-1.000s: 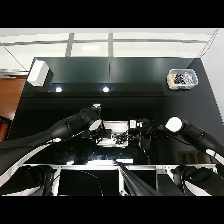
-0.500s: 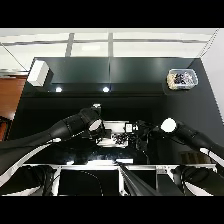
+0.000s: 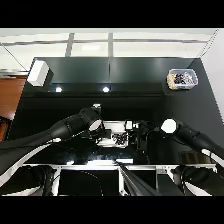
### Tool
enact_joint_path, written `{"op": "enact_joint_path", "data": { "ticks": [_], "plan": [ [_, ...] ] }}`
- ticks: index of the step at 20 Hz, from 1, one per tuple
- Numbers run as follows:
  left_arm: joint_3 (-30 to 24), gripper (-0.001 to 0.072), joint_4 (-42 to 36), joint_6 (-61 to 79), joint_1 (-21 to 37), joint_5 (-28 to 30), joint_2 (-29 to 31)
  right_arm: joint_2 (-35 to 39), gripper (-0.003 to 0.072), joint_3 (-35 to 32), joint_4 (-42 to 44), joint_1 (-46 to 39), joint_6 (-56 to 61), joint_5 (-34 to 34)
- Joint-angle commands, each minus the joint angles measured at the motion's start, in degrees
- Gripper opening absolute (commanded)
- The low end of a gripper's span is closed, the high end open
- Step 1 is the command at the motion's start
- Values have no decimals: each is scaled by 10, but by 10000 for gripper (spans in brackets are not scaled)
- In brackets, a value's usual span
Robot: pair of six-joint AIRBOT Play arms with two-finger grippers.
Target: Fold the box and place the chain.
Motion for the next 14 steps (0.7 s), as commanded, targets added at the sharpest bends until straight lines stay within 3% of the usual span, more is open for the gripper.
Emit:
{"op": "enact_joint_path", "data": {
  "ticks": [1,4,8,10,14],
  "plan": [
    [0,32,0,0,0,0,0,50,18,14,-77,-13,173,47],
    [0,32,0,0,0,0,0,117,17,64,-117,-46,260,159],
    [0,32,0,0,0,1,0,174,17,187,-113,-69,355,288],
    [0,32,0,0,0,1,0,175,16,253,-80,-69,387,317],
    [0,32,0,0,0,1,0,175,16,330,39,-69,401,313]
  ]
}}
